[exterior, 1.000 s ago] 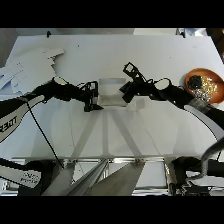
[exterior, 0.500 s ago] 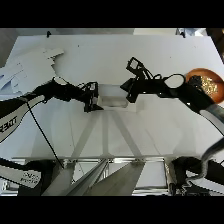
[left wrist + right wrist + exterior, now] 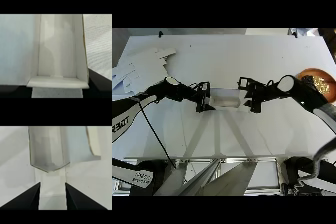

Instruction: Fold the box and place the chain.

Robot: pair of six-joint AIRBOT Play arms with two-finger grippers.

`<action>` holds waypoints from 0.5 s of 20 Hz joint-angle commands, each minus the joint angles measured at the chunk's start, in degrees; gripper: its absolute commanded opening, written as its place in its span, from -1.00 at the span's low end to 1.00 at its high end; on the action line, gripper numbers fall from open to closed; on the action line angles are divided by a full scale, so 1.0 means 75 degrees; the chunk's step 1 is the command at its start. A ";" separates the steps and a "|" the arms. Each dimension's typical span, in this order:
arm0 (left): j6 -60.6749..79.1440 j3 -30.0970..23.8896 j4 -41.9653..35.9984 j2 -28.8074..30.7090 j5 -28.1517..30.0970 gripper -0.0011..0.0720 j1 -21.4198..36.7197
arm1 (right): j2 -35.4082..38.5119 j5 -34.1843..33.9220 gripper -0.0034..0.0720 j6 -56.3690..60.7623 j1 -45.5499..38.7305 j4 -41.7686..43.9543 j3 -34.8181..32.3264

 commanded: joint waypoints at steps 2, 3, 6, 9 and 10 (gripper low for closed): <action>-0.0003 0.0003 0.0000 -0.0003 0.0009 -0.05 0.0000 | -0.0673 -0.0860 0.01 -0.0020 0.0356 -0.1291 0.0003; -0.0003 0.0003 0.0000 -0.0003 0.0009 -0.05 0.0000 | -0.0729 -0.0944 0.01 -0.0020 0.0420 -0.1349 0.0003; 0.0000 0.0003 0.0000 -0.0003 0.0009 -0.05 0.0000 | -0.0775 -0.1011 0.00 -0.0020 0.0423 -0.1215 0.0003; -0.0003 0.0003 0.0000 -0.0003 0.0009 -0.05 0.0000 | -0.0775 -0.1008 0.00 -0.0023 0.0423 -0.1000 0.0003; -0.0003 0.0003 0.0000 -0.0003 0.0009 -0.05 0.0000 | -0.0775 -0.1008 0.00 -0.0052 0.0423 -0.0816 0.0006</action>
